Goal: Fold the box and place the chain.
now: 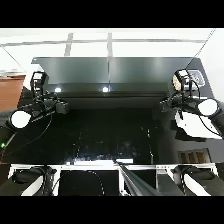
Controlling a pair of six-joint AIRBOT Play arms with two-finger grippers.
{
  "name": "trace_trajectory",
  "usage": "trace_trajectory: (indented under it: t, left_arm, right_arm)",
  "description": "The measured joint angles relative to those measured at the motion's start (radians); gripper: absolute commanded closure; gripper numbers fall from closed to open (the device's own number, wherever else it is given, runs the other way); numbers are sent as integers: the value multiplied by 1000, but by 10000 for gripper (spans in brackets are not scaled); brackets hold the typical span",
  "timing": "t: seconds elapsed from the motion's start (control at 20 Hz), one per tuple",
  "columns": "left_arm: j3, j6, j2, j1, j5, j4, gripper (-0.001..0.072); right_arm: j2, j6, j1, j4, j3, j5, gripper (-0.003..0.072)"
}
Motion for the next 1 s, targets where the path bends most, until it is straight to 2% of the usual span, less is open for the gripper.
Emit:
trace_trajectory:
  t: [0.7,0.9,0.95,1.0]
  left_arm:
    - [0,0,0,0,2,-3,682]
    - [0,0,0,-2,30,-14,681]
    - [0,0,0,-1,33,-18,619]
    - [0,0,-1,-2,34,-24,252]
  right_arm:
    - [0,0,0,3,0,0,670]
    - [0,1,0,113,0,2,664]
    - [0,3,0,172,0,9,426]
    - [-1,4,0,227,0,9,-34]
